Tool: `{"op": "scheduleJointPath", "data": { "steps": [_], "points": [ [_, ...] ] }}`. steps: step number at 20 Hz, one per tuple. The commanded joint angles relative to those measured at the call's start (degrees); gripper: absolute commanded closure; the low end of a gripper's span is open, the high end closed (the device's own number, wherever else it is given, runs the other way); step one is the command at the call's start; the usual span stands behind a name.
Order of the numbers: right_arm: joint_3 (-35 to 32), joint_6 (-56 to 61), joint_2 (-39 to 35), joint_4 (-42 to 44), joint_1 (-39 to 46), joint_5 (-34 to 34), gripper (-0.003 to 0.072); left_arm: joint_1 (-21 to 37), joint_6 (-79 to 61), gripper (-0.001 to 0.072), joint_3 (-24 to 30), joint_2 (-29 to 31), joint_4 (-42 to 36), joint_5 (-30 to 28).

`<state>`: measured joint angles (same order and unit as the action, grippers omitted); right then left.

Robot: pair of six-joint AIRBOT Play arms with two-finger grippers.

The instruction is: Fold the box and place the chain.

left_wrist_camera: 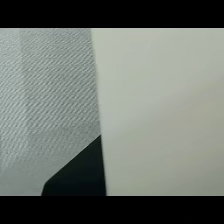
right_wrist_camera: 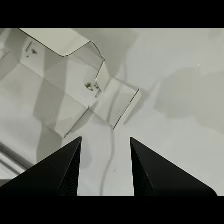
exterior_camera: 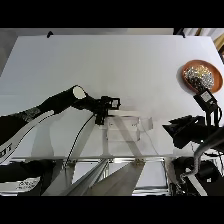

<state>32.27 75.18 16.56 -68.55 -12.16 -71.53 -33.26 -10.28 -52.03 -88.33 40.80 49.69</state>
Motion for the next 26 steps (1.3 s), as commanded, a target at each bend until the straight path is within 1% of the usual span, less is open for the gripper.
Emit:
{"op": "scheduleJointPath", "data": {
  "steps": [1,7,8,9,10,11,12,14,16,17,19,20,22,23,24,26],
  "points": [
    [0.0,-0.2,0.0,0.0,0.0,-1.2,0.0353,0.0,0.0,0.0699,0.0,0.0,0.0,0.1],
    [0.0,-0.2,0.0,0.1,0.0,-1.2,0.0355,0.0,0.0,0.0699,0.0,0.0,0.0,0.0],
    [0.0,-1.3,0.0,1.8,0.0,-1.6,0.0453,0.0,0.0,0.0699,0.0,0.0,0.0,0.1],
    [0.0,-4.7,0.0,6.2,0.0,-1.9,0.0652,0.0,0.0,0.0699,0.0,0.0,0.0,0.1],
    [0.0,-8.9,0.0,11.8,0.0,-2.1,0.0677,0.0,0.0,0.0699,0.0,0.0,0.0,0.1],
    [0.0,-11.9,0.0,16.8,0.0,-1.8,0.0677,0.0,0.0,0.0699,0.0,0.0,0.0,0.1],
    [0.0,-14.3,0.0,19.1,0.0,-1.5,0.0677,0.0,0.0,0.0699,0.0,0.0,0.0,0.1],
    [-0.9,-16.0,0.0,17.7,0.0,-1.3,0.0677,0.0,0.0,0.0699,0.0,0.0,0.0,0.0],
    [-4.5,-18.6,0.2,17.5,0.0,-0.8,0.0677,0.0,0.0,0.0699,0.0,0.0,0.0,0.0],
    [-7.2,-21.4,0.5,16.9,0.0,0.5,0.0677,0.0,0.0,0.0699,0.0,0.0,0.0,0.0],
    [-12.2,-27.2,2.1,14.7,0.0,5.3,0.0676,0.0,0.0,0.0699,0.0,0.0,0.0,0.1],
    [-13.9,-30.3,3.7,14.6,0.0,7.5,0.0676,0.0,0.0,0.0699,0.0,0.0,0.0,0.1],
    [-14.7,-35.0,7.7,14.9,0.0,9.9,0.0675,0.0,0.0,0.0699,0.0,0.0,0.0,0.1],
    [-14.7,-36.8,10.1,14.8,0.0,11.1,0.064,0.0,0.0,0.0699,0.0,0.0,0.0,0.0],
    [-14.7,-37.3,12.3,15.1,0.0,12.0,0.0625,0.0,0.0,0.0699,0.0,0.0,0.0,0.1],
    [-14.7,-40.1,16.7,16.7,0.0,12.6,0.0571,0.0,0.0,0.0699,0.0,0.0,0.0,0.0]
  ]
}}
